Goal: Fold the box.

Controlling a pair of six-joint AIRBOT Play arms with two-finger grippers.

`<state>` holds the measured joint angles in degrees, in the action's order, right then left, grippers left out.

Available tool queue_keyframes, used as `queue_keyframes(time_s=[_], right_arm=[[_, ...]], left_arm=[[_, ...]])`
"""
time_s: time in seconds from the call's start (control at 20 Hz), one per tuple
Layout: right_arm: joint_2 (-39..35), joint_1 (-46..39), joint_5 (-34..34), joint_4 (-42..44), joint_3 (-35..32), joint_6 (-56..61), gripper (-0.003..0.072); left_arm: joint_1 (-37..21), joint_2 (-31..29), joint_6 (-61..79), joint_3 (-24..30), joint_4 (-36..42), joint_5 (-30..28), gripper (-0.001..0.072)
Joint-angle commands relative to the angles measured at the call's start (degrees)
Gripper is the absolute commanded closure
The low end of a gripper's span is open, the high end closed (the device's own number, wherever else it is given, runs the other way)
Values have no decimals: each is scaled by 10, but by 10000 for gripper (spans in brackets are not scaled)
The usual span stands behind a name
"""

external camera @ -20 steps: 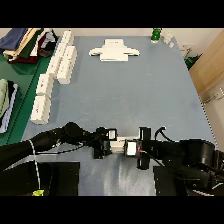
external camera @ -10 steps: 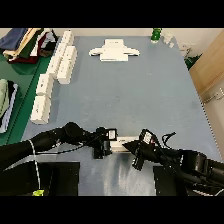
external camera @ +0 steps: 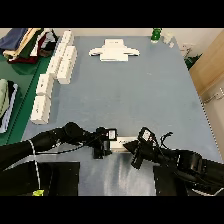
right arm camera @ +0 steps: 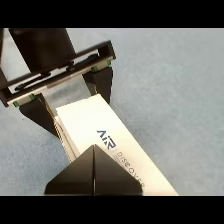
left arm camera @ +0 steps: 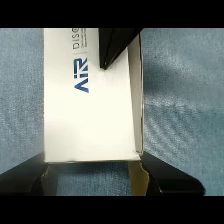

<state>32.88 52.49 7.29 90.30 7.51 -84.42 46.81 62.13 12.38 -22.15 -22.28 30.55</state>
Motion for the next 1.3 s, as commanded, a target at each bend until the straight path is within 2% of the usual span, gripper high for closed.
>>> queue_keyframes(time_s=[0.0,1.0,1.25], right_arm=[[22,0,2,11,-4,0,682],[43,0,17,17,-4,0,682],[15,0,-4,16,3,0,682]], left_arm=[[0,0,0,0,0,0,311],[0,0,0,0,0,0,311],[0,0,0,0,0,0,311]])
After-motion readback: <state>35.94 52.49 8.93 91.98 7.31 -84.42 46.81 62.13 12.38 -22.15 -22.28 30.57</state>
